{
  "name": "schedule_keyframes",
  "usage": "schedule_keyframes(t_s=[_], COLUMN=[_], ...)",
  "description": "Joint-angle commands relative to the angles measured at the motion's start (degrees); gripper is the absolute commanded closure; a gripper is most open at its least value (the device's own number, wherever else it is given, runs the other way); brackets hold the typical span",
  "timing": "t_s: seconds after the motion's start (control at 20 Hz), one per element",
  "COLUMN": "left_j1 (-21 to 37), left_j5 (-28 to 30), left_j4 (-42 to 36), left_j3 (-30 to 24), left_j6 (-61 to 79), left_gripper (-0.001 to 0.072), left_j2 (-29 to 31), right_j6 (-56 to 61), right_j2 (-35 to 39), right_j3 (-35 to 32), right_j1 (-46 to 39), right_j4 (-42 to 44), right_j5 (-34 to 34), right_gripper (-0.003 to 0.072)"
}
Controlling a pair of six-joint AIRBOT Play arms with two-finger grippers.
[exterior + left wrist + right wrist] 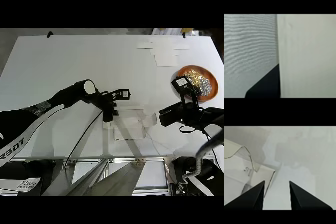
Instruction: Fold the box and place the chain.
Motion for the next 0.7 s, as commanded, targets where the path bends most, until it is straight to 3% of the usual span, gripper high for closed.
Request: schedule_keyframes(t_s=[0.0,0.5,0.55,0.65], left_j1=[-0.2,-0.2,-0.2,-0.2], left_j5=[0.3,0.2,0.2,0.2], left_j4=[0.9,0.9,0.9,0.9], left_j3=[0.0,0.0,0.0,0.0], left_j6=[-0.3,-0.3,-0.3,-0.3], left_gripper=[0.0706,0.07,0.07,0.07], left_j2=[0.0,0.0,0.0,0.0], right_j6=[0.0,-0.3,-1.0,-4.8], right_j2=[0.0,0.0,0.0,0.0], right_j3=[0.0,0.0,0.0,0.0], right_j1=[0.0,0.0,0.0,0.0], right_j4=[0.6,0.6,0.6,0.8], right_j5=[0.0,-0.2,-0.3,-0.3], right_gripper=[0.0338,0.0342,0.039,0.0611])
